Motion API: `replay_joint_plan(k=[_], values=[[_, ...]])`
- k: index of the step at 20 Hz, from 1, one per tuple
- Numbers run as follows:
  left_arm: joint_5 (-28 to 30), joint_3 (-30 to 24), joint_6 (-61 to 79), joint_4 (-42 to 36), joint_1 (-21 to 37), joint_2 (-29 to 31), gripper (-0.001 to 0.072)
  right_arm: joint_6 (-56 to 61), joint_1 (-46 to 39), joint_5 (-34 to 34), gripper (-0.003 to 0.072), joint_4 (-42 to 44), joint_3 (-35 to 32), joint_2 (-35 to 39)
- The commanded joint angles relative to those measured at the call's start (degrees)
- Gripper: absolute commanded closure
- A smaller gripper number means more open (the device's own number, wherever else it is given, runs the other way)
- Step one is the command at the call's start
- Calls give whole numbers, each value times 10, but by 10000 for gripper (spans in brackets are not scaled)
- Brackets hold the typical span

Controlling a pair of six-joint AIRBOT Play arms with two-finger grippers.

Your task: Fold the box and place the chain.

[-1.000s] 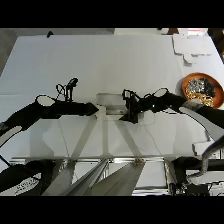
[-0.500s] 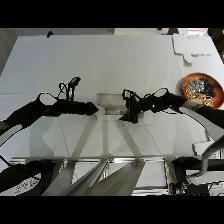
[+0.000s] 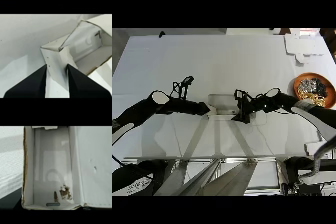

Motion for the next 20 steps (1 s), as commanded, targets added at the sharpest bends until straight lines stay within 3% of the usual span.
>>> replay_joint_plan(k=[1,3,14,20], values=[[-9,33,-100,99,-19,-1,435,0,0,0,226,0,0,0],[-13,47,-151,162,-44,-1,434,0,0,0,226,0,0,0],[-31,117,-352,285,-126,-72,436,0,0,0,226,0,0,0],[-125,200,-440,364,-131,-112,437,0,0,0,226,0,0,0]])
